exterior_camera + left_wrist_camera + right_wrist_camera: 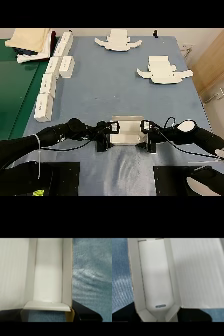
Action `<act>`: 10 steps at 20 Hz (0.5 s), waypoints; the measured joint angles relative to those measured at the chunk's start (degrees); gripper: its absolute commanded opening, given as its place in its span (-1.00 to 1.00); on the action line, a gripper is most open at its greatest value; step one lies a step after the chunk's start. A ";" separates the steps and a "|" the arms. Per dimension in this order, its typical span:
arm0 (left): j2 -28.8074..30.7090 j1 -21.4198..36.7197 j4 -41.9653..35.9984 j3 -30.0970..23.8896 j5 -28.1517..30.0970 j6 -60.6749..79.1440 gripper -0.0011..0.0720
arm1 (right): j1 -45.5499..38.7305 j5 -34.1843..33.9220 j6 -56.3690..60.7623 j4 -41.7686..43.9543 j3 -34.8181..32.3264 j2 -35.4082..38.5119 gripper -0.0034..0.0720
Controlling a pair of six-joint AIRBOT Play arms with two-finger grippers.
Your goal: Fold the box.
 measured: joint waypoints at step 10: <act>0.00 -0.02 0.00 -0.02 0.20 -0.02 0.46 | 0.00 -0.17 -0.02 0.00 0.00 0.00 0.47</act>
